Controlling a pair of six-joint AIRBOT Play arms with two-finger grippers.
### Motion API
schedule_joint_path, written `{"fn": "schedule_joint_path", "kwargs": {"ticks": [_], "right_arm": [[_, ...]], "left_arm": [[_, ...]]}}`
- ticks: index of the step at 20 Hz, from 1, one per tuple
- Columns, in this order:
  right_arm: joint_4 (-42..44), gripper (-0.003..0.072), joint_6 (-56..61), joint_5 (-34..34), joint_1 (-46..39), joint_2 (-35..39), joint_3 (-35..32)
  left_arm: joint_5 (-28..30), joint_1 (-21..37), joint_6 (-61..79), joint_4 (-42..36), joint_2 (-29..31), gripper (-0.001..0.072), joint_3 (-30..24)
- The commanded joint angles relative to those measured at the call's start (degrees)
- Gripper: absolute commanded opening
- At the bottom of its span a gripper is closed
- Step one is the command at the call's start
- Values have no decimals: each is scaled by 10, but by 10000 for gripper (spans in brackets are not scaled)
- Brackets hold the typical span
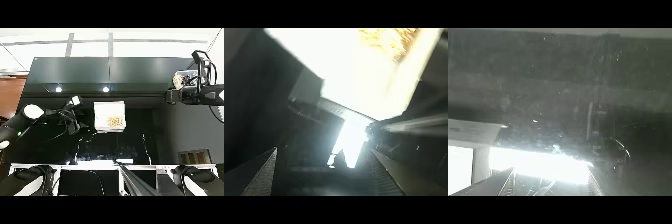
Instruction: Fold the box and place the chain.
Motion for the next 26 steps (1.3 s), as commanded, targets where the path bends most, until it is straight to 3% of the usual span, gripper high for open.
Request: {"fn": "schedule_joint_path", "kwargs": {"ticks": [1,8,26], "right_arm": [[0,479,4,1,0,0,-5],[0,479,4,-7,0,0,-5],[0,479,6,-16,0,0,-5]], "left_arm": [[-28,1,230,-79,-84,715,15],[-26,-1,317,-179,-126,716,16],[-24,-8,281,-155,-138,711,16]]}}
